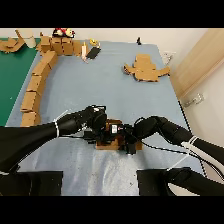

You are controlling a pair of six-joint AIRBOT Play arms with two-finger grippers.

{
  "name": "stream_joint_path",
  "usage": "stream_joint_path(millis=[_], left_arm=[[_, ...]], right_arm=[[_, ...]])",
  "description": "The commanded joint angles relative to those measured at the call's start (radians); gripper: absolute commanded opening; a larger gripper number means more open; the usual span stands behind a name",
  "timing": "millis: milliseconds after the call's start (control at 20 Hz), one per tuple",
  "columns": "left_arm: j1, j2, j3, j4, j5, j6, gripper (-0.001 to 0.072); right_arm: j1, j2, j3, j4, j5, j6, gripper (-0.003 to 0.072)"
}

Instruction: Fold the box.

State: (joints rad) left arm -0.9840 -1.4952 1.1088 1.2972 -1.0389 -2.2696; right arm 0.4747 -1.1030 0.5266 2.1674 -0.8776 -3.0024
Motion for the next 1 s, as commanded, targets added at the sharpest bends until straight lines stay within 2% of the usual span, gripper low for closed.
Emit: stream_joint_path(millis=[0,950], left_arm=[[0.004,0.01,0.007,-0.001,-0.009,0.002,0.0522],[0.109,0.191,-0.01,0.005,-0.161,0.049,0.0521]], right_arm=[[0.001,-0.001,0.0,0.002,0.0,0.001,0.0458],[0.001,-0.001,0.0,0.002,0.001,0.001,0.0458]])
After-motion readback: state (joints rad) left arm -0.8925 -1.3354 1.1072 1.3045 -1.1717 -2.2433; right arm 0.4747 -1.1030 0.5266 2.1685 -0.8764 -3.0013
